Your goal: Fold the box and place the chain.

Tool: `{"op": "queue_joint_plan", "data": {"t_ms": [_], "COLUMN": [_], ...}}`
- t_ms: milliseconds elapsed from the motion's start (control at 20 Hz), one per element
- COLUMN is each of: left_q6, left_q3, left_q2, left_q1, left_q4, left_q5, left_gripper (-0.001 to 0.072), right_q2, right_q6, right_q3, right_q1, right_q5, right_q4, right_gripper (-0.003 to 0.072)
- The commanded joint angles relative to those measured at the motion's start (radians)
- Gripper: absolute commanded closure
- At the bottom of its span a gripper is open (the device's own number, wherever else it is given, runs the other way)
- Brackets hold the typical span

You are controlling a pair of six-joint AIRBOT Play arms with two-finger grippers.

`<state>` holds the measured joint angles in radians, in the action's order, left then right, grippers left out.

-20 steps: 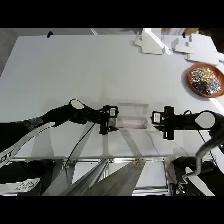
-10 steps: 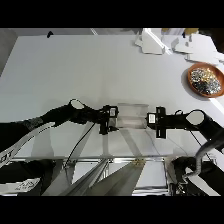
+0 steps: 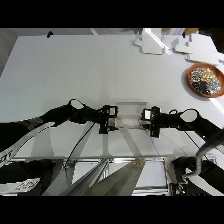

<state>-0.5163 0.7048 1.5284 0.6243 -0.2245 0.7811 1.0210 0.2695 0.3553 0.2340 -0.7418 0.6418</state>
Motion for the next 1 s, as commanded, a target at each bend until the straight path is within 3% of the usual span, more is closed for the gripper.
{"op": "queue_joint_plan", "data": {"t_ms": [0, 50, 300, 350, 450, 550, 700, 950], "left_q6": [-0.003, -0.003, -0.003, -0.003, -0.003, -0.003, -0.003, -0.003], "left_q3": [0.001, 0.001, 0.001, 0.001, 0.001, 0.001, 0.001, 0.001], "left_q2": [0.000, 0.000, 0.000, 0.000, 0.000, 0.000, 0.000, 0.000], "left_q1": [0.001, 0.001, 0.001, 0.001, 0.001, 0.001, 0.001, 0.001], "left_q4": [0.000, 0.000, 0.000, 0.000, 0.000, 0.000, 0.000, 0.000], "left_q5": [0.001, 0.001, 0.001, 0.001, 0.001, 0.001, 0.001, 0.001], "left_gripper": [0.0574, 0.0574, 0.0574, 0.0574, 0.0574, 0.0574, 0.0574, 0.0574], "right_q2": [0.006, 0.000, -0.142, -0.189, -0.285, -0.335, -0.318, -0.235], "right_q6": [-0.009, -0.011, -0.259, -0.344, -0.440, -0.556, -0.992, -1.398], "right_q3": [0.000, 0.000, 0.000, 0.000, 0.000, 0.000, 0.000, 0.000], "right_q1": [0.003, 0.003, -0.034, -0.059, -0.130, -0.221, -0.333, -0.407], "right_q5": [0.010, 0.006, -0.031, -0.058, -0.105, -0.117, -0.026, -0.058], "right_q4": [-0.020, 0.010, 0.278, 0.304, 0.321, 0.319, 0.362, 0.575], "right_gripper": [0.0263, 0.0215, 0.0243, 0.0351, 0.0666, 0.0671, 0.0671, 0.0671]}}
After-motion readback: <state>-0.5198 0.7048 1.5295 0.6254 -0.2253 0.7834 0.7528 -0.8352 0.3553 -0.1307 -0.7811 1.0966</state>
